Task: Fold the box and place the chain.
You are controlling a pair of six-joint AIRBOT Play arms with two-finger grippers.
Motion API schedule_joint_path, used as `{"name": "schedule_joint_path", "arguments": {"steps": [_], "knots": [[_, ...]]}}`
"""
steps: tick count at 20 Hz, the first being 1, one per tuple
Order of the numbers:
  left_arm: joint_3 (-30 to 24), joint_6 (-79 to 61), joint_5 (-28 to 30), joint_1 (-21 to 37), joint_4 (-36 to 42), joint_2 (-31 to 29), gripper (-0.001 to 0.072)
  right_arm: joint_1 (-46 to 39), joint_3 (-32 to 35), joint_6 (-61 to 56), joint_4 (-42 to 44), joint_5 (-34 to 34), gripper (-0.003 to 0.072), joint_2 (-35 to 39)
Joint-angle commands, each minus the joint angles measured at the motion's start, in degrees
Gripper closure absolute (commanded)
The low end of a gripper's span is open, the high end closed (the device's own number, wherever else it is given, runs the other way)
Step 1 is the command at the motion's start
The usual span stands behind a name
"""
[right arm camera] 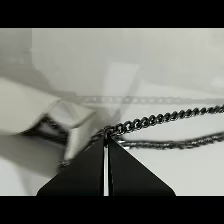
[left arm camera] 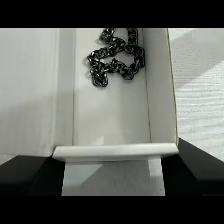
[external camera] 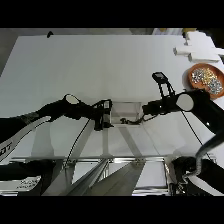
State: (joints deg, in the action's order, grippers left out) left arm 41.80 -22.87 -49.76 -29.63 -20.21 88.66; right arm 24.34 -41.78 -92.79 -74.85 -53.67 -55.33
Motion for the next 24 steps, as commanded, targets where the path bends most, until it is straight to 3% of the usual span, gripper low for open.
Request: {"name": "schedule_joint_path", "arguments": {"steps": [1,5,10,18,20,23,24], "knots": [[0.0,0.0,0.0,0.0,0.0,0.0,0.0506,4.7,0.0,0.3,9.2,2.7,0.0676,7.6],[0.0,0.0,0.0,0.0,0.0,0.0,0.0506,11.9,0.0,1.8,16.3,11.3,0.0676,8.7],[0.0,0.0,0.0,0.0,0.0,0.0,0.0506,18.5,0.0,1.8,17.1,20.5,0.0676,8.6],[0.0,0.0,0.0,0.0,0.0,0.0,0.0506,18.6,0.0,1.7,16.1,18.2,0.067,0.1],[0.0,0.0,0.0,0.0,0.0,0.0,0.0506,18.6,0.0,1.7,15.5,16.5,0.0563,-2.4],[0.0,0.0,0.0,0.0,0.0,0.0,0.0506,16.9,-0.5,1.8,14.7,14.6,0.0547,-2.6],[0.0,0.0,0.0,0.0,0.0,0.0,0.0506,15.1,-1.6,1.9,14.6,12.5,0.0501,-2.4]]}}
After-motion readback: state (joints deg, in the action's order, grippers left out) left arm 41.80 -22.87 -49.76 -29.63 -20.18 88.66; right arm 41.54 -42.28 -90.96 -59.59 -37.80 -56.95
